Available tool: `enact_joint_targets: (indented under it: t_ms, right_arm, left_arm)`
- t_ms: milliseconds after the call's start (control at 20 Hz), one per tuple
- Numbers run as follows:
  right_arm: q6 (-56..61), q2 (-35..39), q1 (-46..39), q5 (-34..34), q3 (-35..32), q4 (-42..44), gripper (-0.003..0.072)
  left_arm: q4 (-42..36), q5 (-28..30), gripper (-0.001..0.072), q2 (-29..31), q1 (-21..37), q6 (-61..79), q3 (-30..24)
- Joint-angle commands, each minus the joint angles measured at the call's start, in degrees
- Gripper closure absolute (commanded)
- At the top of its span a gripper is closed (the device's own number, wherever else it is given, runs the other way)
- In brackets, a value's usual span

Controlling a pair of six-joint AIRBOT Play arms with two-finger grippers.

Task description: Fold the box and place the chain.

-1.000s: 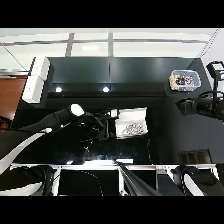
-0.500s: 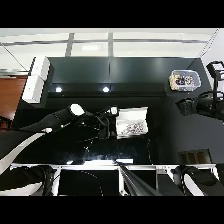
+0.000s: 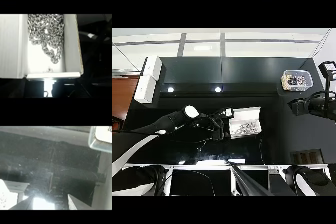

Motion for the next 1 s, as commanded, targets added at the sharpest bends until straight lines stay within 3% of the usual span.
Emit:
enact_joint_targets:
  t_ms: [0, 550, 650, 750, 850, 950]
  right_arm:
    - [0.0, 0.0, 0.0, 0.0, 0.1, 0.0, 0.0201]
    - [0.0, 0.0, 0.0, 0.0, 0.1, 0.0, 0.0201]
    - [0.0, 0.0, 0.0, 0.0, 0.1, 0.0, 0.0201]
    - [0.0, 0.0, 0.0, 0.0, 0.1, 0.0, 0.0201]
    - [0.0, 0.0, 0.0, 0.0, 0.1, 0.0, 0.0201]
    - [0.0, 0.0, 0.0, 0.0, 0.1, 0.0, 0.0201]
  left_arm:
    - [0.0, 1.8, 0.0004, 0.0, -0.3, -1.2, 0.3]
    - [-1.3, 2.5, 0.0013, 0.0, -0.3, -1.4, 1.0]
    - [-1.3, 2.6, 0.0054, 0.0, -0.3, -1.3, 1.0]
    - [-1.2, 2.6, 0.0291, 0.0, -0.3, -1.3, 1.0]
    - [-0.7, 2.6, 0.0368, 0.0, -0.3, -1.4, 1.0]
    - [0.7, 2.8, 0.0369, 0.0, -0.3, -1.4, 1.0]
